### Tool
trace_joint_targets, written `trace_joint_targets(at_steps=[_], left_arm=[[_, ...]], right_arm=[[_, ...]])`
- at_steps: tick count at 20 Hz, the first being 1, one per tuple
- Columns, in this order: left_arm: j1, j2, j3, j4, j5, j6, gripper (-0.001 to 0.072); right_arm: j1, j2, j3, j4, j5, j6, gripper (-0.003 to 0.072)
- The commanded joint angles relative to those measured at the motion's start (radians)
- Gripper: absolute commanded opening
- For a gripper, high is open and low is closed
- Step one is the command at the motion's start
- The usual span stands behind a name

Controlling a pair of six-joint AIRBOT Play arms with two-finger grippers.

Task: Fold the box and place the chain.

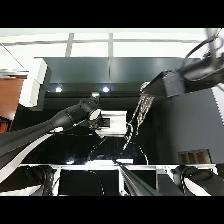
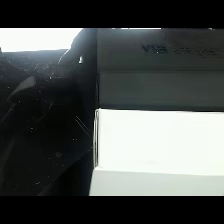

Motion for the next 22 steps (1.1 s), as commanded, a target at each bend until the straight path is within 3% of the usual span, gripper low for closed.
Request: trace_joint_targets(at_steps=[1,8,11,15,22], left_arm=[[0.001,-0.001,-0.001,0.000,0.000,0.000,0.0034],[0.001,-0.001,-0.001,0.000,0.000,0.000,0.0034],[0.001,-0.001,-0.001,0.000,0.000,0.000,0.0034],[0.001,-0.001,-0.001,0.000,0.000,0.000,0.0034],[0.001,-0.001,-0.001,0.000,0.001,0.000,0.0034]], right_arm=[[0.055,-0.046,-0.044,0.058,-0.076,-0.036,0.0016],[0.160,-0.183,-0.067,0.014,-0.090,-0.074,0.0017],[0.156,-0.184,-0.095,-0.082,-0.075,-0.065,0.0016],[0.157,-0.184,-0.144,-0.103,-0.062,-0.065,0.0017],[0.187,-0.203,-0.209,-0.018,-0.243,-0.075,0.0017]])
